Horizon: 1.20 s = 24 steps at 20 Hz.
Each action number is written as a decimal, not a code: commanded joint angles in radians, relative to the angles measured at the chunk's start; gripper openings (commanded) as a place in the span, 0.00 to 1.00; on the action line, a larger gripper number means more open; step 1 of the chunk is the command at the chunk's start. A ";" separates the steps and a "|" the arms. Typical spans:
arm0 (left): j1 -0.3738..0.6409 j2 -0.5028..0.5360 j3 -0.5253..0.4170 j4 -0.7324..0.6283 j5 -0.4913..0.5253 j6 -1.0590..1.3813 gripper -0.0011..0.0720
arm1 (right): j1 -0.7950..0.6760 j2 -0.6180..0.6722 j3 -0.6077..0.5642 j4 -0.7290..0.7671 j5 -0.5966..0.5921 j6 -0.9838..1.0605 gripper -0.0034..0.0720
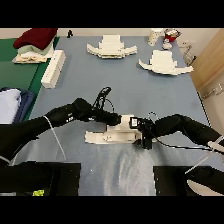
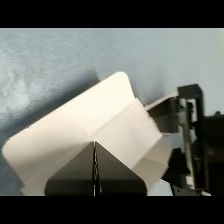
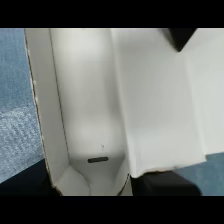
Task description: Fold the box.
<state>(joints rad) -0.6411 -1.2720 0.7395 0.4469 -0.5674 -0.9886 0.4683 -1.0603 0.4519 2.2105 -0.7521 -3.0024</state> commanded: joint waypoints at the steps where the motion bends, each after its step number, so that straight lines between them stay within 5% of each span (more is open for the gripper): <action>1: 0.001 0.086 0.021 0.011 -0.028 0.090 0.03 | 0.001 0.000 0.000 0.000 0.000 0.000 0.68; 5: -0.001 0.311 0.021 0.164 -0.105 0.090 0.03 | 0.001 0.000 0.000 0.000 0.000 0.000 0.68; 8: -0.016 0.456 0.011 0.337 -0.260 0.045 0.03 | 0.001 0.000 0.000 0.000 0.000 0.000 0.68; 12: -0.144 0.596 -0.077 0.614 -0.320 -0.084 0.03 | 0.001 0.000 0.000 0.000 0.000 0.000 0.68; 17: -0.229 0.642 -0.143 0.760 -0.312 -0.011 0.03 | 0.001 0.000 0.000 0.000 0.000 0.000 0.68; 20: -0.173 0.642 -0.187 0.771 -0.299 0.218 0.04 | 0.001 0.000 0.000 0.000 0.000 0.000 0.68; 21: -0.137 0.640 -0.206 0.764 -0.282 0.266 0.18 | 0.001 0.000 0.000 0.000 0.000 0.000 0.68; 22: -0.098 0.633 -0.227 0.752 -0.254 0.309 0.71 | 0.001 0.000 0.000 0.000 0.000 0.000 0.68; 23: -0.063 0.623 -0.248 0.736 -0.220 0.328 0.97 | 0.001 0.000 0.000 0.000 0.000 0.000 0.68; 24: -0.039 0.612 -0.262 0.729 -0.199 0.344 0.97 | 0.001 0.000 0.000 0.000 0.000 0.000 0.68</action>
<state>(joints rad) -0.7483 -0.6468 0.5232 1.1816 -0.8268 -0.7647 0.4686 -1.0603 0.4519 2.2101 -0.7521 -3.0028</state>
